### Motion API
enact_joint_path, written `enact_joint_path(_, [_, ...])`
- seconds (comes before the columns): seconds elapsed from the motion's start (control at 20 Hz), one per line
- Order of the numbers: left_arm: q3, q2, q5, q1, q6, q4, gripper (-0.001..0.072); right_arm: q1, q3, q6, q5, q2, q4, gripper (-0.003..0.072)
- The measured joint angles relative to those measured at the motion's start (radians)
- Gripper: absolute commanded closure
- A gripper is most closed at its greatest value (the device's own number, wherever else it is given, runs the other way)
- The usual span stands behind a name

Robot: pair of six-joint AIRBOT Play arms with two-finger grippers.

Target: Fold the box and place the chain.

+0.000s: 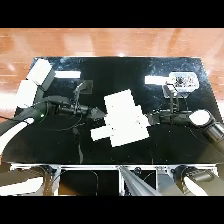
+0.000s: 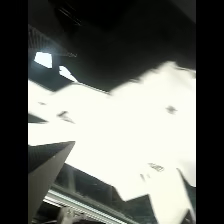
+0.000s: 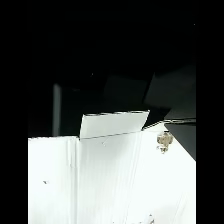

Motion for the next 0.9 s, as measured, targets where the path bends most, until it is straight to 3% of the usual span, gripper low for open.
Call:
enact_joint_path(0.15, [0.064,-0.068,0.034,0.000,0.024,-0.016,0.0104,0.000,-0.004,0.000,-0.005,0.000,0.011,0.0645])
enact_joint_path(0.45, [0.190,-0.215,0.234,-0.017,0.041,-0.024,0.0105,0.000,-0.006,0.000,-0.002,0.000,0.025,0.0646])
enact_joint_path(0.75, [0.284,-0.290,0.344,-0.080,0.061,0.031,0.0128,0.000,-0.006,0.003,0.014,0.000,0.026,0.0646])
enact_joint_path(0.9, [0.312,-0.304,0.364,-0.096,0.080,0.054,0.0202,0.000,-0.007,0.004,0.023,0.000,0.027,0.0645])
